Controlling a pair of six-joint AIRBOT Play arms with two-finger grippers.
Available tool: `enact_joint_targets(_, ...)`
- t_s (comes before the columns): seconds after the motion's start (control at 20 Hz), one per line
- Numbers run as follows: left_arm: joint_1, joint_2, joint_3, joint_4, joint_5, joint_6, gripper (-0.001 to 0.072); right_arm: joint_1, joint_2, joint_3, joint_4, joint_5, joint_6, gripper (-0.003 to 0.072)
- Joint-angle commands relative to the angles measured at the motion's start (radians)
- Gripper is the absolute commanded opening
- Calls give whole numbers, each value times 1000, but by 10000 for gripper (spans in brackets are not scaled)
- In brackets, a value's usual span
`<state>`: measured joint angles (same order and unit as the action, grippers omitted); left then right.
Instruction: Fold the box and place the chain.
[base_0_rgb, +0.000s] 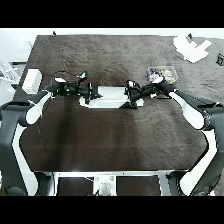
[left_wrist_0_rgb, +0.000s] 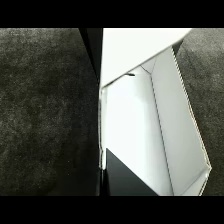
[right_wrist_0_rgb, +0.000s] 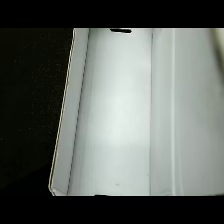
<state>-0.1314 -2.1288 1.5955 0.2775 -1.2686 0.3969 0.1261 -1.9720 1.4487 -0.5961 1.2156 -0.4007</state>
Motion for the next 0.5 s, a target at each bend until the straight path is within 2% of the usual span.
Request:
enact_joint_targets(0.0,1,1,0,0,2,0,22,0,0,1,2,-2,0,592)
enact_joint_targets(0.45,1,1,0,-1,2,0,23,2,0,0,11,-2,0,592)
